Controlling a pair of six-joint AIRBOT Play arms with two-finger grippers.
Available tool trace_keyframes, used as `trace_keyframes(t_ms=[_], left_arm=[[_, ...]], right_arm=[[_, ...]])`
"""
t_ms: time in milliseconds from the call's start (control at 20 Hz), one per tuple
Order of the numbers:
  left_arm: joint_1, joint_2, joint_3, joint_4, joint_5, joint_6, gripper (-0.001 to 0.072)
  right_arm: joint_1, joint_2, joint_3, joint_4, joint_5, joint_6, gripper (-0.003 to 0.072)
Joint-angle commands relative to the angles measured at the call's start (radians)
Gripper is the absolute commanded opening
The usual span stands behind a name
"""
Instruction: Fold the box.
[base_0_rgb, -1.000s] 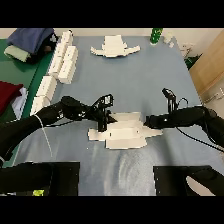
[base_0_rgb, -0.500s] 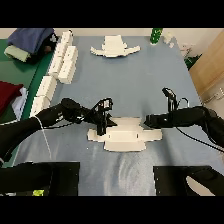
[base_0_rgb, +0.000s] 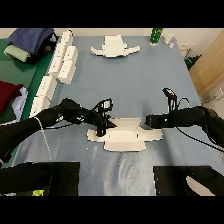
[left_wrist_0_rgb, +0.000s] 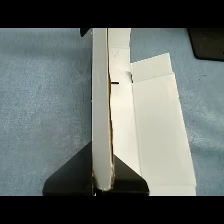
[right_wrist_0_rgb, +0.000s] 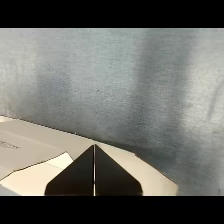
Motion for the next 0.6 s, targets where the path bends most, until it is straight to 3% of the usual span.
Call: trace_keyframes(t_ms=[0,550], left_arm=[[0.000,-0.001,0.000,0.005,0.002,-0.004,0.0012],[0.000,0.000,0.002,-0.017,-0.024,-0.034,0.0011]], right_arm=[[0.001,0.001,0.000,-0.006,-0.002,0.004,0.0000],[0.001,0.000,0.000,-0.006,-0.003,0.003,0.0000]])
